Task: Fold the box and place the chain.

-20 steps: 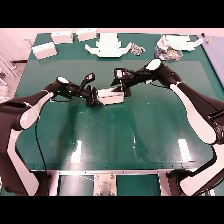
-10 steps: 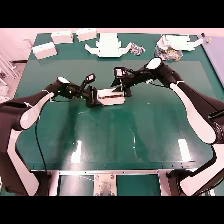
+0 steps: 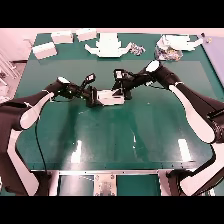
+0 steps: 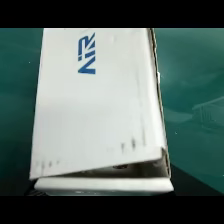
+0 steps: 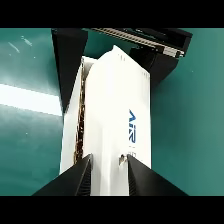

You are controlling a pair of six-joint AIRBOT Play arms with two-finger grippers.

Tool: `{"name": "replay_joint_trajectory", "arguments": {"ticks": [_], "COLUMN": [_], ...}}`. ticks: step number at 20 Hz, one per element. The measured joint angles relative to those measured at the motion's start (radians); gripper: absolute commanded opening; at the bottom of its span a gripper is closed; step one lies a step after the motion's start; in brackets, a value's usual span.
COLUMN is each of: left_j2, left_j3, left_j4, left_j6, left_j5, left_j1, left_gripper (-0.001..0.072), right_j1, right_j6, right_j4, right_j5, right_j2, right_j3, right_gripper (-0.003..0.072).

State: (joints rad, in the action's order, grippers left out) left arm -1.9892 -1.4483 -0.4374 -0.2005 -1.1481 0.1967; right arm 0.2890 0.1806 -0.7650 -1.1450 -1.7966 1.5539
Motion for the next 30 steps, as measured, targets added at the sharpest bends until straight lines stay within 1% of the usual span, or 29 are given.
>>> {"name": "replay_joint_trajectory", "arguments": {"ticks": [1, 2, 3, 10, 14, 19, 20, 21, 22, 23, 25, 30], "left_j2": [0.000, 0.000, 0.000, 0.000, 0.000, 0.000, 0.000, 0.000, 0.000, 0.000, 0.000, 0.000], "left_j3": [0.000, 0.000, 0.000, 0.000, 0.000, 0.000, 0.000, 0.000, 0.000, 0.000, 0.000, 0.000], "left_j4": [0.000, 0.000, 0.000, -0.001, -0.001, 0.002, 0.001, 0.002, 0.001, 0.002, 0.001, 0.001], "left_j6": [0.000, 0.000, 0.000, 0.000, 0.000, 0.003, 0.003, 0.003, 0.002, 0.002, 0.002, 0.001], "left_j5": [0.000, 0.000, 0.001, 0.001, 0.000, 0.003, 0.003, 0.003, 0.003, 0.003, 0.003, 0.003], "left_j1": [0.000, 0.000, 0.000, 0.000, 0.000, 0.000, 0.000, 0.000, 0.000, 0.000, 0.000, 0.000], "left_gripper": [0.0488, 0.0488, 0.0488, 0.0488, 0.0488, 0.0488, 0.0488, 0.0488, 0.0488, 0.0488, 0.0488, 0.0488], "right_j1": [-0.002, -0.005, -0.006, -0.032, -0.055, -0.093, -0.098, -0.104, -0.106, -0.106, -0.104, -0.090], "right_j6": [-0.013, -0.023, -0.032, -0.037, 0.003, 0.039, 0.044, 0.051, 0.059, 0.066, 0.074, 0.058], "right_j4": [0.003, 0.007, 0.014, 0.088, 0.161, 0.287, 0.308, 0.337, 0.364, 0.383, 0.412, 0.428], "right_j5": [-0.018, -0.035, -0.049, -0.072, -0.074, -0.111, -0.112, -0.113, -0.117, -0.117, -0.116, -0.109], "right_j2": [0.000, 0.000, 0.000, -0.004, -0.006, -0.007, -0.007, -0.007, -0.007, -0.007, -0.014, -0.066], "right_j3": [0.000, -0.002, -0.005, -0.064, -0.106, -0.123, -0.124, -0.125, -0.126, -0.126, -0.126, -0.127], "right_gripper": [0.0249, 0.0227, 0.0223, 0.0219, 0.0211, 0.0210, 0.0189, 0.0120, 0.0105, 0.0046, 0.0038, 0.0039]}}
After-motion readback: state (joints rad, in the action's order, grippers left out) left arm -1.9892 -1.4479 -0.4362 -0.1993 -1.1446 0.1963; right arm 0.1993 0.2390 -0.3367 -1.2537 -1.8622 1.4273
